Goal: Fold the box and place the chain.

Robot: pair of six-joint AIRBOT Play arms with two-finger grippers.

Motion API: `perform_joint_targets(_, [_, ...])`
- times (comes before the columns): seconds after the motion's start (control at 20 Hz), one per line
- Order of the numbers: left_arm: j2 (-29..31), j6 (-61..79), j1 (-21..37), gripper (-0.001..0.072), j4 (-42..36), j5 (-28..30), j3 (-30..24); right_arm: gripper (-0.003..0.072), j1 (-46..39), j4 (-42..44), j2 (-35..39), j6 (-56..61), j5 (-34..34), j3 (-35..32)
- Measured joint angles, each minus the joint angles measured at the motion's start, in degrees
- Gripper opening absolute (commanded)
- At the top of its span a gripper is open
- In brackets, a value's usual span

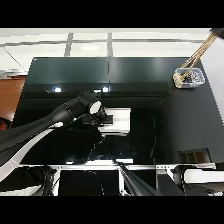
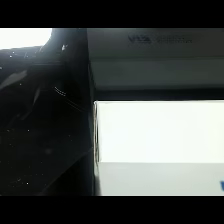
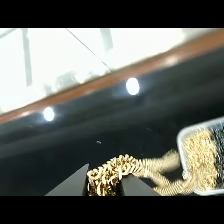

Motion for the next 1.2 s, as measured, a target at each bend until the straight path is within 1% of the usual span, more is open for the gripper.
perform_joint_targets(0.1, [0.0, 0.0, 0.0, 0.0025, 0.0, 0.0, 0.0, 0.0013, -0.3, 1.3, 3.8, -1.4, 0.8, 0.0])
perform_joint_targets(0.35, [0.0, 0.0, 0.0, 0.0025, 0.0, 0.0, 0.0, 0.0012, -0.5, 8.6, 12.2, -3.5, 1.8, 0.0])
perform_joint_targets(0.5, [0.0, 0.0, 0.0, 0.0025, 0.0, 0.0, 0.0, 0.0013, 1.0, 11.5, 16.3, -4.2, 2.8, 0.0])
perform_joint_targets(0.8, [0.0, 0.0, 0.0, 0.0025, 0.0, 0.0, 0.0, 0.0013, 9.7, 13.0, 22.1, -4.5, 6.0, 0.0])
perform_joint_targets(1.05, [0.0, 0.0, 0.0, 0.0025, 0.0, 0.0, 0.0, 0.0014, 19.4, 13.3, 23.3, -4.3, 10.7, 0.0])
perform_joint_targets(1.2, [0.0, 0.0, 0.0, 0.0025, 0.0, 0.0, 0.0, 0.0014, 24.9, 13.4, 23.5, -4.3, 12.3, 0.0])
